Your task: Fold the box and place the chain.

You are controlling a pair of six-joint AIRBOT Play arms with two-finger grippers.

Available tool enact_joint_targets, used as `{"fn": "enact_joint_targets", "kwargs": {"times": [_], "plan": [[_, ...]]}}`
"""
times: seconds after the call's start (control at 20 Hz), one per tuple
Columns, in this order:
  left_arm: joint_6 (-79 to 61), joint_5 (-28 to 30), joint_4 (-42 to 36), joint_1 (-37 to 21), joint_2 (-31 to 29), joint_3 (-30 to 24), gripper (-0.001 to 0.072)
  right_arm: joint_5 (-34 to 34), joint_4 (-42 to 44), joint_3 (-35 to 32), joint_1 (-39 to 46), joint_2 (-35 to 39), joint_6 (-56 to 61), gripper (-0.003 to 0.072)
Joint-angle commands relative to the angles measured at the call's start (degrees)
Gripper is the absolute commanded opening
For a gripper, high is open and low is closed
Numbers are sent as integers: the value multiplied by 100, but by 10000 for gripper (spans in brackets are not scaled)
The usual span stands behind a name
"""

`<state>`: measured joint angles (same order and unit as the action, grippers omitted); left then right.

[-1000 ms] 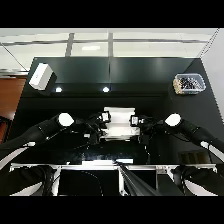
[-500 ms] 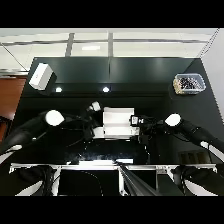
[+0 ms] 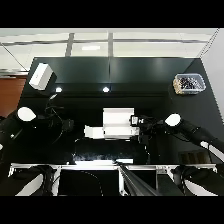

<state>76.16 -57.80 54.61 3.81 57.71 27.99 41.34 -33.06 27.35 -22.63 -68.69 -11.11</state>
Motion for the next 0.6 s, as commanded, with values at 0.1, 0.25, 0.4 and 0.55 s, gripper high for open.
{"fn": "enact_joint_targets", "kwargs": {"times": [0.1,0.25,0.4,0.55], "plan": [[-247,-256,-1569,72,809,-317,23,0,0,0,0,-4,2,434],[-249,345,-1816,728,1093,-313,23,0,0,0,0,-4,0,434],[-350,505,-2068,940,1110,-306,24,0,0,0,0,-4,2,434],[-577,450,-2109,942,1123,-306,29,-2,0,0,0,-4,2,434]]}}
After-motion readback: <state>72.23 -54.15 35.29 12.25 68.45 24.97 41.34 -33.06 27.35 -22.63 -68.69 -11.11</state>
